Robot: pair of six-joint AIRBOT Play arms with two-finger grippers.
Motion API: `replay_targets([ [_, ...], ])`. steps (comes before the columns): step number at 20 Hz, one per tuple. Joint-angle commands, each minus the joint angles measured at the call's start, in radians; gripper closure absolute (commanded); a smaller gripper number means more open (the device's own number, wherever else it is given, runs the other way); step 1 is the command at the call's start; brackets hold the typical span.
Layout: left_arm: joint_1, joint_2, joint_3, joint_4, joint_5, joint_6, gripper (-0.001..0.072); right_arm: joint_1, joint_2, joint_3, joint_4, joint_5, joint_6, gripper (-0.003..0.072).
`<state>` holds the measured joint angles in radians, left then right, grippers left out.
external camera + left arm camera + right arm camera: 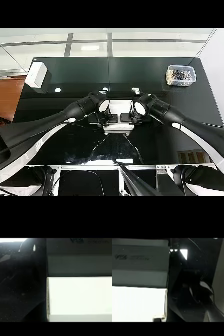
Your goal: Fold the box and place the chain.
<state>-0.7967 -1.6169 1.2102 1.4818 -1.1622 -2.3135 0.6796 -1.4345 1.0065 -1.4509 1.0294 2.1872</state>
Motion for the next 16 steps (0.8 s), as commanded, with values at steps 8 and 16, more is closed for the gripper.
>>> replay_targets([
  [8,0.001,0.0,0.0,0.001,0.002,0.002,0.068,0.002,-0.001,0.0,-0.006,0.018,0.008,0.0438],
  [16,0.001,0.0,0.0,0.001,0.002,0.002,0.0679,0.003,-0.025,0.002,-0.006,0.014,0.008,0.0568],
])
